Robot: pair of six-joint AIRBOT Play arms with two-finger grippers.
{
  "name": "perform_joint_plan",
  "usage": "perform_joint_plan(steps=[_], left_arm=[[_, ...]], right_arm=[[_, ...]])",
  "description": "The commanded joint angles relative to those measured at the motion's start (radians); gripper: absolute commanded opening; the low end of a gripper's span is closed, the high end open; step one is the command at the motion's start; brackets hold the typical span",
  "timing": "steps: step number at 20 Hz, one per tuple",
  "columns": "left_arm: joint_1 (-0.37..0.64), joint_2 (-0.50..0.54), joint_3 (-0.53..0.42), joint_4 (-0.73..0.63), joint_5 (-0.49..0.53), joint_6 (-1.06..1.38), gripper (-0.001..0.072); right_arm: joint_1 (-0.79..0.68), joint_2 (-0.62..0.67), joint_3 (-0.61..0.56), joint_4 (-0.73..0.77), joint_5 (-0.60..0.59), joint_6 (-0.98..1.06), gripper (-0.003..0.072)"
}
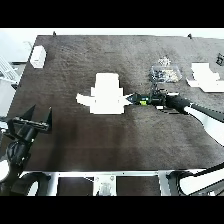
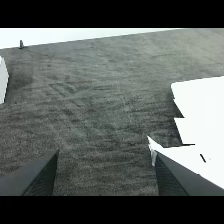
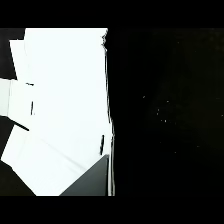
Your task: Fold the box and place the chain.
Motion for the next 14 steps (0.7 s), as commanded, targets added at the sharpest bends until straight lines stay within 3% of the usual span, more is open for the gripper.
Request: perform_joint_plan(steps=[1, 3, 6, 11, 14], left_arm=[[-0.001, -0.057, 0.047, 0.001, -0.001, 0.0, 0.0651], [-0.001, -0.156, 0.097, 0.001, -0.002, 0.011, 0.0651], [-0.001, -0.394, 0.215, 0.002, -0.047, 0.091, 0.0651], [-0.001, -0.859, 0.516, 0.006, -0.188, 0.138, 0.0651], [-0.001, -1.089, 0.698, 0.008, -0.332, 0.138, 0.0651]], right_arm=[[0.001, -0.001, 0.001, -0.005, 0.0, -0.002, 0.0011], [0.001, -0.001, 0.001, -0.005, 0.0, -0.002, 0.0011], [0.001, -0.001, 0.001, -0.009, 0.0, -0.002, 0.0011], [0.001, -0.001, 0.001, -0.031, 0.0, -0.002, 0.0011], [0.001, -0.001, 0.001, -0.03, 0.0, -0.002, 0.0011]])
